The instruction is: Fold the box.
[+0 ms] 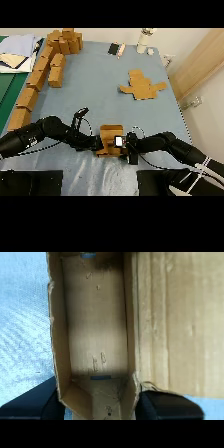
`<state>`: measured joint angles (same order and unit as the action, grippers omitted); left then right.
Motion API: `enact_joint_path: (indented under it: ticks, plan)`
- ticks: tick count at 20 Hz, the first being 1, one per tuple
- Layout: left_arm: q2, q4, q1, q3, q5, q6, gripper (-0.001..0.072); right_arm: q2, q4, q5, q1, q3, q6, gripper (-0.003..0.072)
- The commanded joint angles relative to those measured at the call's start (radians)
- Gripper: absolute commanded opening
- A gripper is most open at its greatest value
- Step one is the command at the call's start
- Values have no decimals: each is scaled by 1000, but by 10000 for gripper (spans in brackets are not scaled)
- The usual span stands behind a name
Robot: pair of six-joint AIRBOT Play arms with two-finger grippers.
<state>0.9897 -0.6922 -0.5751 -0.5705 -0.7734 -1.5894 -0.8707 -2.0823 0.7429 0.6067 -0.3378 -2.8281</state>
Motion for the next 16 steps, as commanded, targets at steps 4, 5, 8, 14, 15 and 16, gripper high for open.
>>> enact_joint_path:
  ticks: [4,5,8,14,15,16]
  plan:
    - [9,-14,-14,-2,12,-10,601,-1,0,0,0,0,0,508]
    - [15,-21,-32,-7,20,-23,601,-1,0,0,0,0,0,508]
    - [45,-189,-98,-51,35,-192,601,-1,0,0,0,0,0,508]
    - [104,-443,-200,-130,23,-531,601,-1,0,0,0,0,0,508]
    - [121,-461,-215,-142,22,-563,600,-1,0,0,0,0,0,508]
    - [140,-476,-233,-156,23,-579,600,-1,0,0,0,0,0,508]
